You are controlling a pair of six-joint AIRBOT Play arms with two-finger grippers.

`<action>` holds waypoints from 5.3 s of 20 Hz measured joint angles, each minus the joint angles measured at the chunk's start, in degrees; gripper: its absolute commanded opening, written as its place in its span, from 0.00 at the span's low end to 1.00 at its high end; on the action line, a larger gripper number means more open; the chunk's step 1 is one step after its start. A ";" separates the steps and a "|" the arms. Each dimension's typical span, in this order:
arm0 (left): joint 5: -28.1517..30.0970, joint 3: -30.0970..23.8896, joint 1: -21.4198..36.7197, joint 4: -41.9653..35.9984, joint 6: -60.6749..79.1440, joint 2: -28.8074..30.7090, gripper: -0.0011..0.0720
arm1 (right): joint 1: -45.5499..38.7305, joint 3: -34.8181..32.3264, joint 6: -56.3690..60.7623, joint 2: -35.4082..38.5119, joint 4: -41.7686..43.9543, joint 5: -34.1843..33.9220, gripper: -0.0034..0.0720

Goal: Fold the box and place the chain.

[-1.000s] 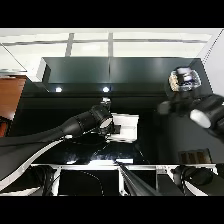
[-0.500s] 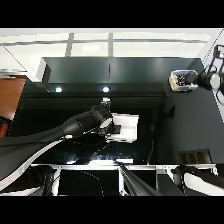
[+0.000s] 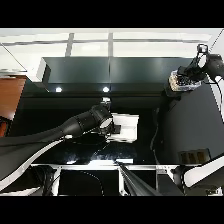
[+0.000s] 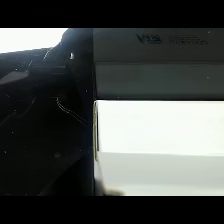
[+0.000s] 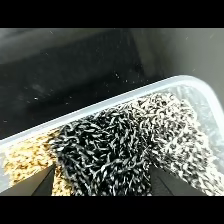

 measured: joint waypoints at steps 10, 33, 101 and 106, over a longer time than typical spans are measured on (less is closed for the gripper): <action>0.04 0.00 0.00 0.02 0.00 0.00 0.05 | -1.51 3.98 -4.72 0.33 1.90 7.17 0.09; 0.02 0.00 0.00 -0.02 -0.02 0.00 0.05 | 4.81 -21.24 -21.75 54.36 31.43 28.94 0.10; 5.86 -29.33 39.65 -54.49 149.28 18.84 0.99 | 12.76 -42.58 -17.77 58.10 28.85 22.08 0.54; 7.91 -28.92 34.67 -56.70 157.02 13.46 0.99 | 12.76 -42.58 -15.15 58.10 27.96 20.76 0.54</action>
